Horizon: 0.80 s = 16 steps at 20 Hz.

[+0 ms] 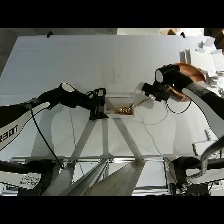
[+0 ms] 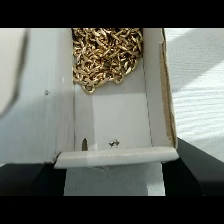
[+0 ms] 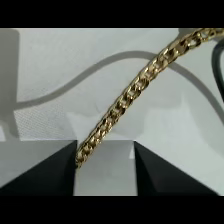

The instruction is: Fold the box and place the chain.

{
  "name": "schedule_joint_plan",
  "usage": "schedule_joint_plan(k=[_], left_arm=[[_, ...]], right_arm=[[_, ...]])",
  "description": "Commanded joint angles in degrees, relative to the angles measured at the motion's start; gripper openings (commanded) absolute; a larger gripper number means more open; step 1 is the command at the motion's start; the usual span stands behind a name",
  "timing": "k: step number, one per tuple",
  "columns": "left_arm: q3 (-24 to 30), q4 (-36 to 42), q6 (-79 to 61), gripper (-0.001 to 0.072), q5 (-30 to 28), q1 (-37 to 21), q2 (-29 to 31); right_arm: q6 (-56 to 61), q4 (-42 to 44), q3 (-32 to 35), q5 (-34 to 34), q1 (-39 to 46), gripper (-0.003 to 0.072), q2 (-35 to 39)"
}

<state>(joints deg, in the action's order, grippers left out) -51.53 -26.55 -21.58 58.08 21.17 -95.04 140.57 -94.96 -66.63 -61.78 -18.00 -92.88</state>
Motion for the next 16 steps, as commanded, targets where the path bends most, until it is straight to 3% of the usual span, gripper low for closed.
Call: schedule_joint_plan(k=[1,4,9,16], left_arm=[[0.0,0.0,0.0,0.018,0.0,0.0,0.0],[0.0,0.0,0.0,0.018,0.0,0.0,0.0],[0.0,0.0,0.0,0.018,0.0,0.0,0.0],[0.0,0.0,0.0,0.018,0.0,0.0,0.0]], right_arm=[[0.7,-1.3,0.0,0.3,-0.1,0.0293,-1.2],[0.4,-1.3,0.0,0.3,-0.2,0.0023,-1.4],[-4.9,-1.3,0.0,-0.1,-0.2,0.0009,1.5],[-30.2,-0.2,0.2,-2.6,-2.1,0.0008,13.2]])
